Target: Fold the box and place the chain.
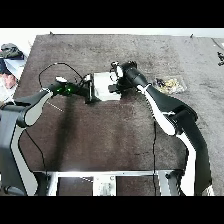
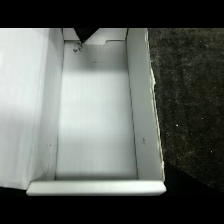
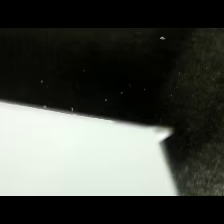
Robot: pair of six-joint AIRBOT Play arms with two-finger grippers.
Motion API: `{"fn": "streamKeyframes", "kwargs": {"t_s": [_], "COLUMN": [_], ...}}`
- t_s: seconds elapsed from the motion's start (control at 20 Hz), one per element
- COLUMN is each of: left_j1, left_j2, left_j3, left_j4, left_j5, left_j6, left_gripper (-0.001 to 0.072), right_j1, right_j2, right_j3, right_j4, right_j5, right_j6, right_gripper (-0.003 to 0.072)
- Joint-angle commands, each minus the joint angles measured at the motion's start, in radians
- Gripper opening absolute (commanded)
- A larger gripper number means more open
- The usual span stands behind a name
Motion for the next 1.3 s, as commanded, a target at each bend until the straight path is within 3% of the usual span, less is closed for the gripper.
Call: {"fn": "streamKeyframes", "kwargs": {"t_s": [0.0, 0.15, 0.3, 0.55, 0.6, 0.65, 0.8, 0.85, 0.95, 1.0, 1.25], "left_j1": [0.001, 0.001, 0.001, 0.001, 0.001, 0.001, 0.001, 0.001, 0.001, 0.001, 0.001], "left_j2": [0.000, 0.000, 0.000, 0.000, 0.000, 0.000, 0.000, 0.000, 0.000, 0.000, 0.000], "left_j3": [0.000, 0.001, 0.001, 0.000, 0.000, 0.000, 0.000, 0.000, 0.000, 0.000, 0.000], "left_j4": [0.001, 0.001, 0.001, 0.002, 0.002, 0.002, 0.002, 0.001, 0.001, 0.002, 0.001], "left_j5": [-0.001, -0.001, -0.001, -0.001, -0.001, -0.001, -0.001, -0.001, -0.001, -0.001, -0.002], "left_j6": [0.005, 0.005, 0.005, 0.005, 0.005, 0.005, 0.005, 0.005, 0.005, 0.005, 0.005], "left_gripper": [0.0307, 0.0307, 0.0307, 0.0307, 0.0307, 0.0307, 0.0307, 0.0307, 0.0307, 0.0307, 0.0307], "right_j1": [0.002, 0.001, 0.001, 0.001, 0.001, 0.001, 0.001, 0.000, -0.002, -0.004, -0.118], "right_j2": [-0.005, -0.003, 0.011, 0.069, 0.077, 0.084, 0.111, 0.127, 0.194, 0.238, 0.525], "right_j3": [0.000, 0.000, 0.000, 0.000, 0.000, 0.000, -0.001, -0.002, -0.048, -0.098, -0.482], "right_j4": [-0.003, -0.002, -0.002, 0.002, 0.002, 0.002, -0.003, -0.008, -0.017, -0.022, -0.035], "right_j5": [-0.008, -0.011, -0.014, -0.003, 0.013, 0.040, 0.089, 0.086, 0.040, -0.008, -0.312], "right_j6": [-0.006, -0.006, -0.007, -0.011, -0.015, -0.032, -0.090, -0.116, -0.152, -0.173, -0.175], "right_gripper": [0.0014, 0.0002, 0.0232, 0.0259, 0.0483, 0.0556, 0.0551, 0.0507, 0.0255, 0.0208, 0.0210]}}
